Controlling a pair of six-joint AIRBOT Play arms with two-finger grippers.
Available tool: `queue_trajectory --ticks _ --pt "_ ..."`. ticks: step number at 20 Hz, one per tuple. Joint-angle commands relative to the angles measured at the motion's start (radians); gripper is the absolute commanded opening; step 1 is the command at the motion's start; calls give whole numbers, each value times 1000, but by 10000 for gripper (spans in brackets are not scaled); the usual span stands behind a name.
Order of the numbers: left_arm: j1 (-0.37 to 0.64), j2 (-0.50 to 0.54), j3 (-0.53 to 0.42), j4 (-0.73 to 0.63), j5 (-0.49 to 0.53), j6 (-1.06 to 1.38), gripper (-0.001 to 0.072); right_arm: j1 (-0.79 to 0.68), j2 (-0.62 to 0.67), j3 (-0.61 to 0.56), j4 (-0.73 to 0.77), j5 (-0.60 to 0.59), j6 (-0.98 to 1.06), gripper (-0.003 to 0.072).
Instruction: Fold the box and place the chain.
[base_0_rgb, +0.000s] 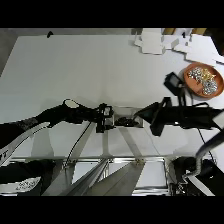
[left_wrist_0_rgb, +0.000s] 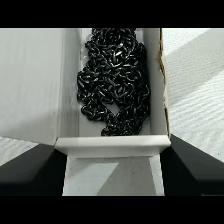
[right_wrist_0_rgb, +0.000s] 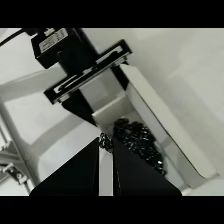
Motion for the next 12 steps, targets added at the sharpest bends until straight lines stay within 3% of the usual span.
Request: queue_trajectory --ticks 1,3,4,7,10,11,12 --pt "0 0 0 0 0 0 136 44 -146 1 2 -31 -54 44" --pt "0 0 0 0 0 0 136 44 -215 1 -18 -35 -54 191" --pt "0 0 0 0 0 0 136 44 -225 2 -12 -40 -55 210" --pt "0 0 0 0 0 0 136 41 -225 75 -15 -36 -55 210" --pt "0 0 0 0 0 0 136 11 -288 266 -51 -2 -55 198" --pt "0 0 0 0 0 0 136 0 -334 333 -64 27 -55 181" --pt "0 0 0 0 0 0 136 -11 -390 391 -77 58 -55 109"
